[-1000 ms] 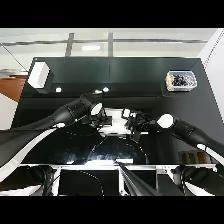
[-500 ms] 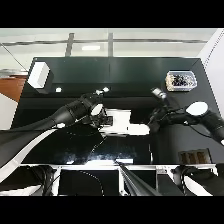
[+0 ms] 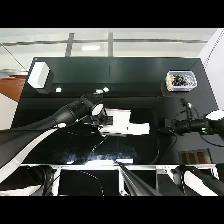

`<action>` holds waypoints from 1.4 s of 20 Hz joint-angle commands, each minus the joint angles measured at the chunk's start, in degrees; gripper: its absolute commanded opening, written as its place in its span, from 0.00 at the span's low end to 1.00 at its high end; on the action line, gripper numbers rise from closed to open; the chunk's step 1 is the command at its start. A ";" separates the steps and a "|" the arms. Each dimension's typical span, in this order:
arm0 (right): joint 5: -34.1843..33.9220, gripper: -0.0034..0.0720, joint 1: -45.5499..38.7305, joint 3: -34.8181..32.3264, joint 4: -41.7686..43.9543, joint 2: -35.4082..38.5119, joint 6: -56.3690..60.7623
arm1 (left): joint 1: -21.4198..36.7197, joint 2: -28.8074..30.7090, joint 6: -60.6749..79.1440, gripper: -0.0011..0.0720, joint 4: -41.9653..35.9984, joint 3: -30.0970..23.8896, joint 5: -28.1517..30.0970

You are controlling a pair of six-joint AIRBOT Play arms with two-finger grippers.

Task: Fold the box and place the chain.

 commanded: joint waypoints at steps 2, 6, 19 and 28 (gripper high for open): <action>-5.46 0.09 7.69 -2.27 6.40 -4.81 2.84 | 0.00 -0.24 0.04 0.05 -0.11 -0.02 0.09; -12.94 0.09 15.80 -2.05 13.49 -9.25 2.56 | 0.02 -0.24 0.04 0.05 -0.07 -0.04 0.13; 0.15 0.92 23.15 9.20 15.47 -10.45 -0.22 | 0.02 -0.24 0.04 0.05 -0.02 -0.04 0.04; -15.50 0.75 37.90 14.34 4.68 -10.45 17.07 | 0.02 -0.24 0.04 0.05 0.02 -0.04 0.04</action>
